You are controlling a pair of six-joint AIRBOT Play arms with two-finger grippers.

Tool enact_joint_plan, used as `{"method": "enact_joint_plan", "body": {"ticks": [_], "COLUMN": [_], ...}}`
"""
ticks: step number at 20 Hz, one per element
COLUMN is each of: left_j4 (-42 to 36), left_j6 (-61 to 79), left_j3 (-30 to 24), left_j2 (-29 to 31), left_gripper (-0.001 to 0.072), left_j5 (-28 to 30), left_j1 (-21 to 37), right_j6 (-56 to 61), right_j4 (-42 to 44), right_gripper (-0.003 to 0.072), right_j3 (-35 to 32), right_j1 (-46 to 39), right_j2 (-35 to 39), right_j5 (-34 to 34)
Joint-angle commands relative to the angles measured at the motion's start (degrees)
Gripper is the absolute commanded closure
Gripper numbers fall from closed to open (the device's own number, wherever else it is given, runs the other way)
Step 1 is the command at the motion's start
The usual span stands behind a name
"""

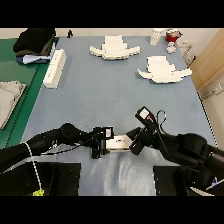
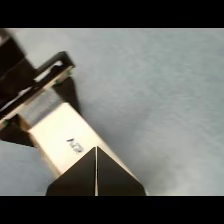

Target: Fold the box.

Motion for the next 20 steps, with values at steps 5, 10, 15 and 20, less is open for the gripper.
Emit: {"method": "enact_joint_plan", "body": {"ticks": [5, 10, 15, 20], "left_j4": [0.02, 0.02, 0.02, 0.02], "left_j6": [0.02, 0.02, 0.02, 0.02], "left_j3": [0.02, 0.02, 0.02, 0.02], "left_j2": [-0.02, -0.02, -0.02, -0.02], "left_gripper": [0.0245, 0.0245, 0.0245, 0.0245], "left_j5": [0.02, 0.02, 0.02, 0.02], "left_j1": [-0.02, -0.02, -0.02, -0.02], "right_j6": [-18.53, -31.45, -41.79, -43.01], "right_j4": [1.86, 18.75, 25.05, 24.68], "right_gripper": [0.0682, 0.0682, 0.0682, 0.0680], "right_j3": [18.47, 31.89, 35.76, 35.78], "right_j1": [-22.84, -37.20, -40.09, -40.09], "right_j2": [-7.72, -24.85, -36.44, -39.12], "right_j5": [-28.57, -37.33, -38.45, -36.46]}}
